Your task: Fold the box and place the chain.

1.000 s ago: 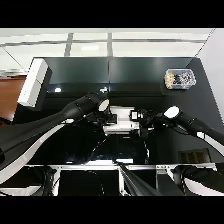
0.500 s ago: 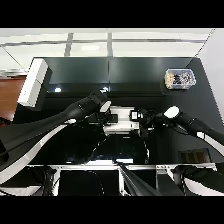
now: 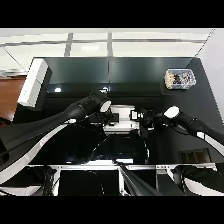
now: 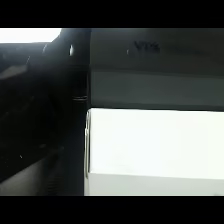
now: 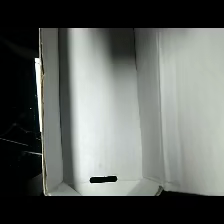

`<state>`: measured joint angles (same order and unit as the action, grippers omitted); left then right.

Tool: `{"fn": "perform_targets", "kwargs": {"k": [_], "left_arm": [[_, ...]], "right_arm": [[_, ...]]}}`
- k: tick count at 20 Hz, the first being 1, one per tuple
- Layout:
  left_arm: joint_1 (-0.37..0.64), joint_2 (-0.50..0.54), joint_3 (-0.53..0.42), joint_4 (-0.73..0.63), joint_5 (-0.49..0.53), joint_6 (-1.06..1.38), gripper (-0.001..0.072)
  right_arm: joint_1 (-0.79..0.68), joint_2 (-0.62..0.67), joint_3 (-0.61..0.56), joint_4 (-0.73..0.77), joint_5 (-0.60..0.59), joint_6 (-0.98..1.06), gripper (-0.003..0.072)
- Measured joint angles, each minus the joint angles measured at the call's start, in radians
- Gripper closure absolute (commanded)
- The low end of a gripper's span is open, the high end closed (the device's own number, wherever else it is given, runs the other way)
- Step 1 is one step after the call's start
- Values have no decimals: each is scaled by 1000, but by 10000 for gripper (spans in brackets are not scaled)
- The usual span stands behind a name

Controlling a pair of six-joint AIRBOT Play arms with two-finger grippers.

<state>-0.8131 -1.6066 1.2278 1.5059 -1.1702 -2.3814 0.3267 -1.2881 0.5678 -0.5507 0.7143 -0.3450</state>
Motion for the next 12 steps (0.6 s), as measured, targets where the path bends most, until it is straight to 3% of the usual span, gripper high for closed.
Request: {"fn": "perform_targets", "kwargs": {"k": [2,3,4,7,12], "left_arm": [[1,0,0,2,-5,-4,220],[0,0,0,4,-13,-7,312],[0,0,0,4,-16,-8,463],[0,0,0,8,-20,-8,683],[1,0,0,8,-19,-7,683]], "right_arm": [[0,0,0,0,0,0,265],[0,0,0,0,0,-1,265],[0,0,0,0,0,-1,265],[0,0,0,0,0,-1,265],[0,0,0,-2,0,-2,264]]}}
